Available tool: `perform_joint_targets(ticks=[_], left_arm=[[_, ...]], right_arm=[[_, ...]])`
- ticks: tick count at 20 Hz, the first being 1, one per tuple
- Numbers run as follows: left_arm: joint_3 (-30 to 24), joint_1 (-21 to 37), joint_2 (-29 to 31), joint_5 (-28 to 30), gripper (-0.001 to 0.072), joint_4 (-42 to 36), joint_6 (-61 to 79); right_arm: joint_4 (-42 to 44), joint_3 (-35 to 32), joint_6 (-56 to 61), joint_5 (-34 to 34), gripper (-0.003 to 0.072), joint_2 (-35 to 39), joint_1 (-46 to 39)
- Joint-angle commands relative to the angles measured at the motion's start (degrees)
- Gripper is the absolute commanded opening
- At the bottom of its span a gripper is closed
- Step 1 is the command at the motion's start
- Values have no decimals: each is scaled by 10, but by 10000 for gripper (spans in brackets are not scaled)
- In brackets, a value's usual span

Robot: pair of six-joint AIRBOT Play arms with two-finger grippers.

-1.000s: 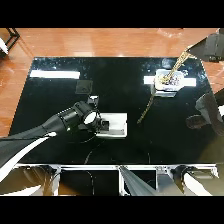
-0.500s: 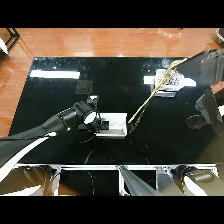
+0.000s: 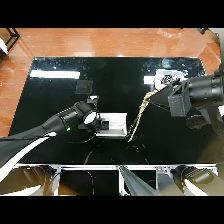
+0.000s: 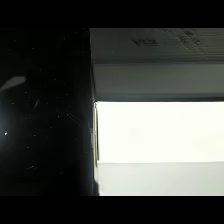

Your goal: Fold the box and place the chain.

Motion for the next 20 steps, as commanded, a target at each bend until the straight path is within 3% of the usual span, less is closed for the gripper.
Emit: perform_joint_targets(ticks=[1, 20], left_arm=[[1, 0, 0, 0, 21, -2, 0], [1, 0, 0, 0, 20, -5, 1]], right_arm=[[41, -8, 2, 19, 9, 1, 10], [155, -8, -24, 111, 9, 0, 10]])
